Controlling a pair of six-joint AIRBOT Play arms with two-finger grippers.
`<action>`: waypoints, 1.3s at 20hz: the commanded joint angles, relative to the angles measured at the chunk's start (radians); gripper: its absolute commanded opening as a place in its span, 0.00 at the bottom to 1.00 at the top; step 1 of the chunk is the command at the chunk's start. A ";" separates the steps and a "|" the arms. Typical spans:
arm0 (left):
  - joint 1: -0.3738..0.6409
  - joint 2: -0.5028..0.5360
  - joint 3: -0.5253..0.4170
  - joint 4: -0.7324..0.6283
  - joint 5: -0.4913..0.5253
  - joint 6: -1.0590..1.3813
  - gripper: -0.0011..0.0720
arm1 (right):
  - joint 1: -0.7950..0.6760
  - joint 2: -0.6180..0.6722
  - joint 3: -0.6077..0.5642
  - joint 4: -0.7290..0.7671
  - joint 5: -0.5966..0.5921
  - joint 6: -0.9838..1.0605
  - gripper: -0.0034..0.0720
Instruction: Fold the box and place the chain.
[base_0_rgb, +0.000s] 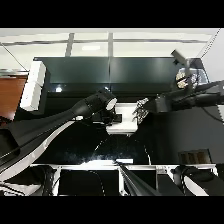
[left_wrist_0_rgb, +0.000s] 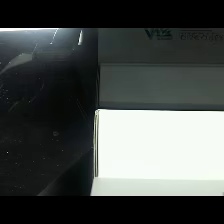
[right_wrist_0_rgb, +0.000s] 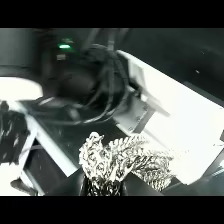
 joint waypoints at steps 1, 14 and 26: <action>0.000 0.000 0.000 0.000 0.001 0.000 0.05 | 0.065 -0.031 -0.093 -0.017 -0.128 0.050 0.06; 0.000 0.000 0.000 0.000 0.001 0.000 0.05 | 0.143 -0.134 -0.127 -0.083 -0.212 0.121 0.42; 0.000 0.000 -0.001 0.002 0.008 0.000 0.05 | -0.170 0.067 -0.061 -0.284 -0.001 0.073 0.42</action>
